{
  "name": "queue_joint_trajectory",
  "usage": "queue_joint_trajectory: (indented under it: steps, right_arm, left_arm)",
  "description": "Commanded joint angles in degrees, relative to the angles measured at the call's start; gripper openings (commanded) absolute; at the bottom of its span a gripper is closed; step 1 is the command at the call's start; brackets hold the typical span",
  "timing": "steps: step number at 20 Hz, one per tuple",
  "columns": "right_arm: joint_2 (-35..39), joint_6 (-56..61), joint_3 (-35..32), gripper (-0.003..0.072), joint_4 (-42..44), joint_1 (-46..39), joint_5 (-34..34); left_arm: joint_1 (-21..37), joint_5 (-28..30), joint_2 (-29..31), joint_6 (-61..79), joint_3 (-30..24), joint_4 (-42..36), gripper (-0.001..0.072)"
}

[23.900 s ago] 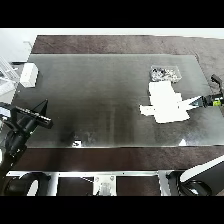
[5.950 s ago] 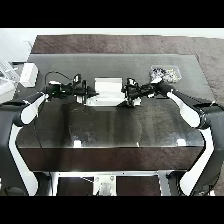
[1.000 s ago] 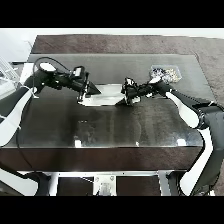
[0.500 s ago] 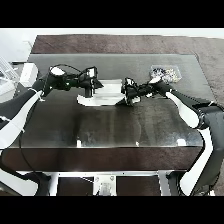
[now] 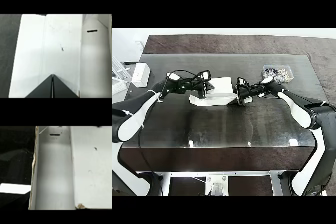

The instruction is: Fold the box and place the chain.

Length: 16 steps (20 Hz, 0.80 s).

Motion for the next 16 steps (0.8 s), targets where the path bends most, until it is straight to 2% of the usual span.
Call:
queue_joint_trajectory:
  steps: [1, 6, 10, 12, 15, 16]
  right_arm:
    - [0.0, -0.1, 0.0, 0.0495, -0.1, 0.1, -0.1]
    - [0.0, -0.1, 0.0, 0.0495, -0.1, 0.1, -0.1]
    - [0.0, -0.1, 0.0, 0.0495, -0.1, 0.1, -0.1]
    - [0.0, -0.1, 0.0, 0.0495, -0.1, 0.1, -0.1]
    - [0.0, -0.1, 0.0, 0.0495, -0.1, 0.1, -0.1]
    - [0.0, -0.1, 0.0, 0.0496, -0.1, 0.1, -0.1]
  left_arm:
    - [0.0, 0.1, -0.8, 0.2, 0.0, -0.1, 0.0019]
    - [0.0, -0.7, 0.1, 0.7, 0.5, -0.3, 0.0019]
    - [0.5, -3.7, 5.4, 0.8, 0.4, -0.3, 0.0019]
    - [2.1, -7.3, 8.7, -0.9, 0.4, -0.2, 0.002]
    - [5.6, -13.9, 11.7, -8.0, 0.4, 4.2, 0.0025]
    - [6.4, -16.5, 11.8, -9.7, 0.4, 6.6, 0.0257]
